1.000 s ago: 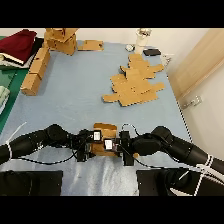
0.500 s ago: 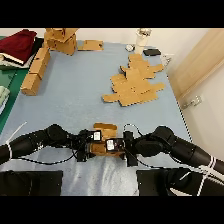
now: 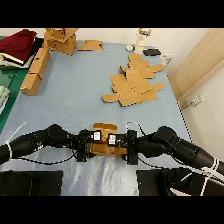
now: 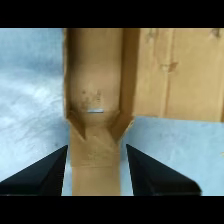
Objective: Fold the box.
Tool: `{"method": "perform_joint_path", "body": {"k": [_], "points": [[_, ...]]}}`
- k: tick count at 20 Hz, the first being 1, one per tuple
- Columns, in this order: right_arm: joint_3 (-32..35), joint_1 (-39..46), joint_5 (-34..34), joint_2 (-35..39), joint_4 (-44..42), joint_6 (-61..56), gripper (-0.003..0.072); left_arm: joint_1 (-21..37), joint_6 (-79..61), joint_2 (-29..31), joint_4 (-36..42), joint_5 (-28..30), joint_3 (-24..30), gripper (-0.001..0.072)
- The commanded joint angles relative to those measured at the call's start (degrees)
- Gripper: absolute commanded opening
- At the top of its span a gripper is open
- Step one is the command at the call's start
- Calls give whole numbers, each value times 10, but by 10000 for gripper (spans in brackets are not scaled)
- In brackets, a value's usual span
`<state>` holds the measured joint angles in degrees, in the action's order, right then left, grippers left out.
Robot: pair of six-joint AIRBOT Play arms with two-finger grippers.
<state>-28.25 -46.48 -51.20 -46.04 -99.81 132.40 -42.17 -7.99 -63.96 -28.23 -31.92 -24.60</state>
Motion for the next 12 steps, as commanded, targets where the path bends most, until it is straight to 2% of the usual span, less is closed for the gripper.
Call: {"method": "perform_joint_path", "body": {"k": [1,3,4,5,6,12], "points": [[0,0,55,-19,16,-10,574,0,0,0,0,0,0,614],[0,-1,80,-41,11,1,572,0,0,0,0,0,0,613],[0,-1,83,-47,-3,14,497,0,0,0,0,0,0,613],[0,-1,81,-49,-25,18,324,0,0,0,0,0,0,613],[0,-3,76,-49,-48,18,233,0,0,0,0,0,0,613],[0,-12,84,-51,-45,28,218,0,0,0,0,0,0,614]]}}
